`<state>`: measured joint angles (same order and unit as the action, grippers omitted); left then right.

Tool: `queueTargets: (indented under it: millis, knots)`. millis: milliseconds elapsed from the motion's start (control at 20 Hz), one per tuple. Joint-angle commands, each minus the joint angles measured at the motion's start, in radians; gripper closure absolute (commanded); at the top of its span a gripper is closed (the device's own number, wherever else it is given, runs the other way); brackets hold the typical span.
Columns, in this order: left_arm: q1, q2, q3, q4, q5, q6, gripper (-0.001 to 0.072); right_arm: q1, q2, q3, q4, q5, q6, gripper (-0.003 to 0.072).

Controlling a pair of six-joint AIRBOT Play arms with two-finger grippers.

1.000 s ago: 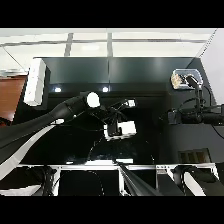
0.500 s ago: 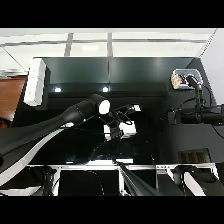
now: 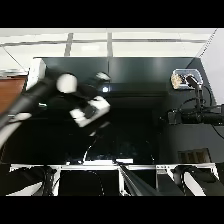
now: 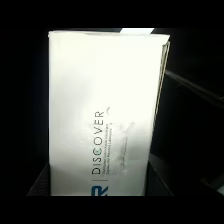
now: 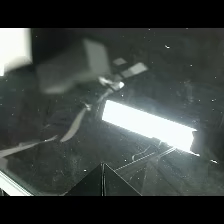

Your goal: Fold the box and place the chain.

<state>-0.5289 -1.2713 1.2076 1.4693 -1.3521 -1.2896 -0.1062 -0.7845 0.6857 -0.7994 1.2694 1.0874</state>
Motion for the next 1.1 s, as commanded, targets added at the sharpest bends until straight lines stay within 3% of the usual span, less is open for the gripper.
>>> queueTargets:
  millis: [0,150,250,400,650,1000,1050]
  knots:
    - [0.306,0.201,-0.113,0.091,-0.127,-0.141,0.0377,-0.001,0.0,0.001,-0.01,-0.003,0.0,0.0669]
    - [0.665,0.3,-0.31,0.086,-0.037,-0.19,0.0377,-0.001,0.0,0.001,-0.014,-0.025,0.0,0.0669]
    - [0.862,0.29,-0.413,0.064,0.005,-0.199,0.0377,0.0,0.0,0.001,-0.014,-0.051,0.0,0.0669]
    - [1.054,0.254,-0.441,0.061,0.084,-0.143,0.0376,-0.001,0.0,0.001,-0.014,-0.068,0.0,0.0669]
    - [1.096,0.186,-0.408,-0.088,0.217,0.138,0.0376,0.0,0.0,0.001,-0.014,-0.078,0.001,0.0669]
    - [1.089,-0.003,-0.255,-0.146,0.233,0.191,0.0371,-0.001,-0.001,0.0,-0.014,-0.107,0.002,0.0669]
    - [1.088,-0.026,-0.232,-0.149,0.236,0.191,0.033,0.0,-0.001,0.0,-0.014,-0.112,0.002,0.0669]
